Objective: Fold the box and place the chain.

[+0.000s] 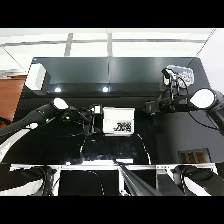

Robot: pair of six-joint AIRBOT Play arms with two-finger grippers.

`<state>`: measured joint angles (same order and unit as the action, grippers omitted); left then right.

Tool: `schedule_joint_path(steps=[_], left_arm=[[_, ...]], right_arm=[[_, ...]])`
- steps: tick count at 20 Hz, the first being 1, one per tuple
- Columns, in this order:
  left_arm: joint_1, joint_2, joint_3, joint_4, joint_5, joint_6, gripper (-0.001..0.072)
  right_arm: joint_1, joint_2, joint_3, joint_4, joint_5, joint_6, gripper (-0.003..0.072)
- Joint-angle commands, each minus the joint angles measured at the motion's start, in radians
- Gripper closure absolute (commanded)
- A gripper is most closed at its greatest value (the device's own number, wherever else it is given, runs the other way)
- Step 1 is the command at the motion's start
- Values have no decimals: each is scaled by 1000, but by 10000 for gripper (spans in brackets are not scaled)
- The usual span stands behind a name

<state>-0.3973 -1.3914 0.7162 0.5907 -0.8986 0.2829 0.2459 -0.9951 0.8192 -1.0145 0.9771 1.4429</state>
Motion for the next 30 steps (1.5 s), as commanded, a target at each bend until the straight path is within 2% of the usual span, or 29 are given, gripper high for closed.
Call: schedule_joint_path(steps=[1, 18, 24, 25, 28, 29, 30], left_arm=[[-4, -2, 1, -1, -2, 3, -5], [-24, -4, 0, -5, -18, -68, -5], [-102, -4, 0, 3, 131, -142, -3], [-102, -4, 0, 3, 131, -143, 27], [-102, -3, 0, 3, 128, -142, 248], [-102, -3, 0, 3, 128, -142, 248], [-102, -3, 0, 3, 128, -142, 248]], right_arm=[[0, -1, 0, 0, -2, 0, 344], [0, -1, 0, 1, -4, 0, 344], [0, -1, 0, 1, -14, 0, 344], [0, -1, 0, 0, -14, 0, 344], [1, -1, 0, 0, -36, 1, 343], [2, -2, 0, 6, -64, 14, 255], [2, -4, 0, 28, -98, 29, 14]])
